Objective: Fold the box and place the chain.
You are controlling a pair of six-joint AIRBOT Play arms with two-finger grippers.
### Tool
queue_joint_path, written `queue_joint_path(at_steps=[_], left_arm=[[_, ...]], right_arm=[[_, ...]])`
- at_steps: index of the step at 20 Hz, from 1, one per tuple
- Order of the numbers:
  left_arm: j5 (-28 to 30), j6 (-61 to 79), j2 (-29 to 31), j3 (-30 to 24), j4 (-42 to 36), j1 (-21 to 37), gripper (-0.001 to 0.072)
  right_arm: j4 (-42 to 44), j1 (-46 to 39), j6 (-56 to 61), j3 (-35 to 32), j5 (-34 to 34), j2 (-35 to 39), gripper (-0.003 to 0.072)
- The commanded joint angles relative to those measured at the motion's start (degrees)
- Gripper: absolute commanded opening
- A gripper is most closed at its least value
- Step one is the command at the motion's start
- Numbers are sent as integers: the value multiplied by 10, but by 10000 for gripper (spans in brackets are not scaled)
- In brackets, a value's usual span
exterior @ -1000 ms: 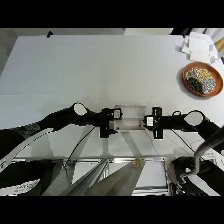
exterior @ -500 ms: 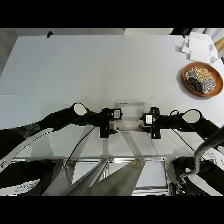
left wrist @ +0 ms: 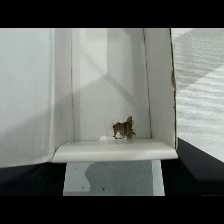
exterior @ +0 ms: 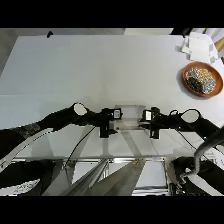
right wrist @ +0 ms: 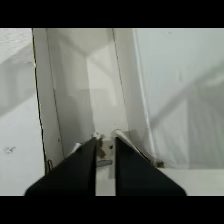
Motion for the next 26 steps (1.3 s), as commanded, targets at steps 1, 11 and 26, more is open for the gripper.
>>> queue_joint_path(at_steps=[1,11,26], left_arm=[[0,0,0,0,0,0,79],[0,0,0,0,0,0,79],[0,0,0,0,0,0,79]], right_arm=[[-67,0,174,0,3,12,80],[-266,0,655,0,7,258,19],[-386,0,1022,0,14,120,19]])
